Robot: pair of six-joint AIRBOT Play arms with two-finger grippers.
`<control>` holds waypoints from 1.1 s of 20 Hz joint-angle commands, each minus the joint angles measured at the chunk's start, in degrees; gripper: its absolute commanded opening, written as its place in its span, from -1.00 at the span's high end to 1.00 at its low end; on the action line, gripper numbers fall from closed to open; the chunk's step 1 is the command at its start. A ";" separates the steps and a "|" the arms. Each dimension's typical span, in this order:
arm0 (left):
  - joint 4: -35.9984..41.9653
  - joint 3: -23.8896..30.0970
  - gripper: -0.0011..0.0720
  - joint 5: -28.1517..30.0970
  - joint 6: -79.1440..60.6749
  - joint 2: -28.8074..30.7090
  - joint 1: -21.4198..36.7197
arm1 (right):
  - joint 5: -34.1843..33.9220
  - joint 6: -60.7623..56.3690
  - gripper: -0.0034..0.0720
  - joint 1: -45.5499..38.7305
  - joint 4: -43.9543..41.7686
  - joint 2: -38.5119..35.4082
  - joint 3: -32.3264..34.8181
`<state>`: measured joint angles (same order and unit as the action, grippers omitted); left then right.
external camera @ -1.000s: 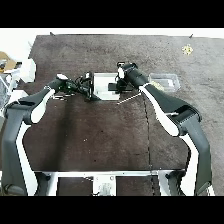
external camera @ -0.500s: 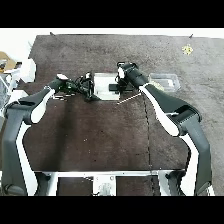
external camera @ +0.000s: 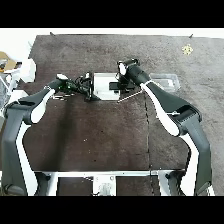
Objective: Fold the box and place the chain.
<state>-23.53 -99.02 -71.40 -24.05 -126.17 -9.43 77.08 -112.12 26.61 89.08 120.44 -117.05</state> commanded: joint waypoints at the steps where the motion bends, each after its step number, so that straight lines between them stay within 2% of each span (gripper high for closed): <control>1: 0.00 0.02 -0.01 0.07 0.02 -0.02 0.02 | 2.03 0.92 0.00 -1.09 0.26 -0.11 -0.50; 5: 0.00 0.02 -0.01 0.07 0.02 -0.02 0.00 | 1.33 6.01 0.00 -1.40 0.28 -3.96 -0.70; 9: 0.00 0.02 -0.01 0.07 0.02 -0.02 0.02 | -0.31 11.82 0.00 -2.80 0.92 -11.89 -0.79; 11: 0.00 0.02 -0.01 0.04 0.02 -0.02 0.02 | 0.61 14.47 0.01 -4.37 4.11 -14.71 -0.79; 13: 0.00 0.02 -0.01 0.07 0.02 -0.02 0.00 | 3.58 14.71 0.01 -7.23 8.61 -15.50 -0.74; 14: 0.00 0.02 -0.01 0.07 0.02 -0.02 0.00 | 4.33 15.12 0.19 -9.09 9.11 -15.47 -0.46; 15: 0.00 0.02 -0.01 0.04 0.02 -0.02 0.00 | 3.98 15.12 0.24 -11.28 9.07 -15.47 0.50; 22: 0.00 0.02 -0.01 0.07 0.02 -0.02 0.02 | -3.85 17.51 0.24 -22.69 7.48 -15.26 8.31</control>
